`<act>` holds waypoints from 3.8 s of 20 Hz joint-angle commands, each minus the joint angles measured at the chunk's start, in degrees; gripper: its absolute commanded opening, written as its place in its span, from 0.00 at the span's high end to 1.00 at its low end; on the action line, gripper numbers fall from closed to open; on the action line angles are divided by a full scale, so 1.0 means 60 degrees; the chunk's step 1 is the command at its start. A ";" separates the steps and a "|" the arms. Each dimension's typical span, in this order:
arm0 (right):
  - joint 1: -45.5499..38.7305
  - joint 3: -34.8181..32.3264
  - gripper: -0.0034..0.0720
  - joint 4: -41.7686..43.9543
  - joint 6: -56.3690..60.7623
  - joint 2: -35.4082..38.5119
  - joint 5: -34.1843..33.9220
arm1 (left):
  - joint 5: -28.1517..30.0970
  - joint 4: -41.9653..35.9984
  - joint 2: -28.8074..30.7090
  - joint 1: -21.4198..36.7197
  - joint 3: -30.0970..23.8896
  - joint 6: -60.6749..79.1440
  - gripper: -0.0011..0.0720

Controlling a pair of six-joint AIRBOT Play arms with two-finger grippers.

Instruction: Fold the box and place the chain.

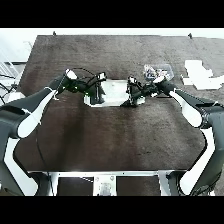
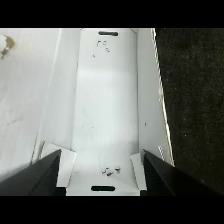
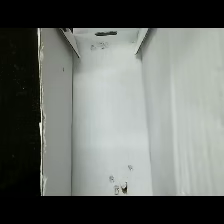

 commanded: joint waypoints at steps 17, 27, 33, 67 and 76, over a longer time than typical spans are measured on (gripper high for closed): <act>0.0004 0.0000 0.18 0.0004 0.0004 -0.0004 0.0004 | -0.1647 0.0616 0.0055 0.0561 -0.0004 -0.0532 0.96; 0.0004 0.0000 0.18 0.0004 0.0000 -0.0004 0.0004 | -0.1137 0.1687 0.1676 0.0678 -0.0586 -0.4739 0.97; 0.0007 0.0000 0.18 0.0004 0.0004 -0.0004 0.0004 | 0.0095 0.0973 0.3242 0.1166 -0.2091 -0.7151 0.97; 0.0004 0.0000 0.18 0.0004 0.0004 -0.0004 0.0004 | 0.0146 -0.2182 0.0681 0.1993 -0.3442 -1.0229 0.97; 0.0004 0.0000 0.18 0.0004 0.0004 -0.0004 0.0004 | -0.0178 -0.3370 0.0594 0.1683 -0.2769 -0.9508 0.62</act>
